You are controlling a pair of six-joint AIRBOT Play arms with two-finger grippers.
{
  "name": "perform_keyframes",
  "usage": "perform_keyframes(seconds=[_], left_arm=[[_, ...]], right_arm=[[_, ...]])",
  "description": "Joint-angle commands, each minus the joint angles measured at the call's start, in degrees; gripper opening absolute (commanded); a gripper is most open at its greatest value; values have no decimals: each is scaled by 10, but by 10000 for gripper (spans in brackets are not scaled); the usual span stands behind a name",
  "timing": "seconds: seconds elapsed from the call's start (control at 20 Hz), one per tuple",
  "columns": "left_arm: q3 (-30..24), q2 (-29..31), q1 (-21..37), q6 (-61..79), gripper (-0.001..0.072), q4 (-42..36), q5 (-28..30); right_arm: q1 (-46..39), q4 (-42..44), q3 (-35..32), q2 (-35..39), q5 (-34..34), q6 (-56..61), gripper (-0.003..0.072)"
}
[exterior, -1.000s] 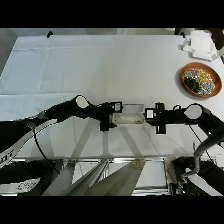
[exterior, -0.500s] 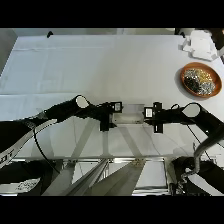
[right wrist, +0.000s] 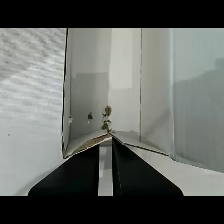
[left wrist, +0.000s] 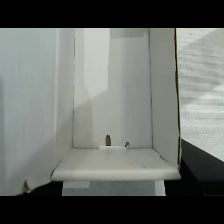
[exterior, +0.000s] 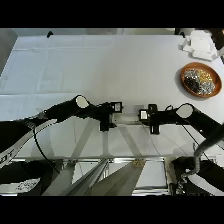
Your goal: Fold the box and place the chain.
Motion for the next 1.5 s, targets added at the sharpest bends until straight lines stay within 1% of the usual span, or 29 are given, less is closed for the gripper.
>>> perform_keyframes(seconds=[0.0,0.1,0.2,0.3,0.4,0.45,0.55,0.65,0.95,1.0,1.05,1.1,1.15,1.2,1.3,1.45], left_arm=[[0,0,0,0,434,0,1],[0,0,0,0,434,0,1],[0,0,0,0,434,0,1],[0,0,0,0,434,0,1],[0,0,0,0,434,0,1],[0,0,0,0,434,0,1],[0,0,0,0,434,0,1],[0,0,0,0,434,0,1],[0,0,0,0,434,0,1],[0,0,0,0,434,0,1],[0,0,0,0,434,0,1],[0,0,0,0,434,0,1],[0,0,0,0,434,0,1],[0,0,0,0,434,0,1],[0,0,0,0,434,0,1],[0,0,0,0,434,0,1]], right_arm=[[4,18,0,-5,-15,-1,86],[4,33,0,-5,-15,-14,97],[4,61,0,-5,-14,-32,204],[4,76,0,-10,-14,-42,214],[4,76,0,-17,-12,-43,331],[4,76,0,-18,-13,-43,353],[4,76,0,-19,-13,-43,355],[4,76,0,-19,-13,-43,449],[5,76,-1,-23,-12,-43,449],[9,75,-1,-22,-13,-40,437],[15,74,-1,-20,-12,-40,347],[21,67,-1,-12,-12,-31,220],[24,55,-1,1,-12,-4,53],[24,39,-1,17,-12,38,19],[19,-26,-1,59,-11,166,19],[-2,-109,-1,133,12,394,19]])
